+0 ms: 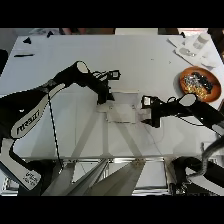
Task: Fold the box and place the chain.
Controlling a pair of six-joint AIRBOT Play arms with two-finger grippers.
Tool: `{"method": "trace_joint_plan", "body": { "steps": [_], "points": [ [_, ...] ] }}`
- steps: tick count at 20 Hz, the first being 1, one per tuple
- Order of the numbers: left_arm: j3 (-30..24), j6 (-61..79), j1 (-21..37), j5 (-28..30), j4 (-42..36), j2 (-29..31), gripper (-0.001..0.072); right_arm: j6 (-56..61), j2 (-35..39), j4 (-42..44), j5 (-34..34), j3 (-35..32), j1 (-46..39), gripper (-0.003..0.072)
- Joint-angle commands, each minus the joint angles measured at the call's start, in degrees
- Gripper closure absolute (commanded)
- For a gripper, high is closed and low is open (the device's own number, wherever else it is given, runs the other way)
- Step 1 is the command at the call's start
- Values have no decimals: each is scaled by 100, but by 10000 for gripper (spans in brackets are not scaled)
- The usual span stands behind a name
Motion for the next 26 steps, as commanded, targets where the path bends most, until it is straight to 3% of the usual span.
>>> {"method": "trace_joint_plan", "body": {
  "steps": [1,5,11,18,26],
  "points": [
    [-4,2,-4,2,2,2,692,-424,-103,444,-549,-186,4,1],
    [-2,2,-4,2,0,2,692,-885,-103,1003,-612,-404,63,1],
    [-2,2,-4,2,0,2,692,-487,-103,1309,-1019,-446,466,1],
    [-2,2,-4,2,0,2,692,457,-103,1316,-1294,-444,461,1],
    [-2,2,-4,2,0,2,692,450,-103,1364,-1320,-256,459,1]
  ]
}}
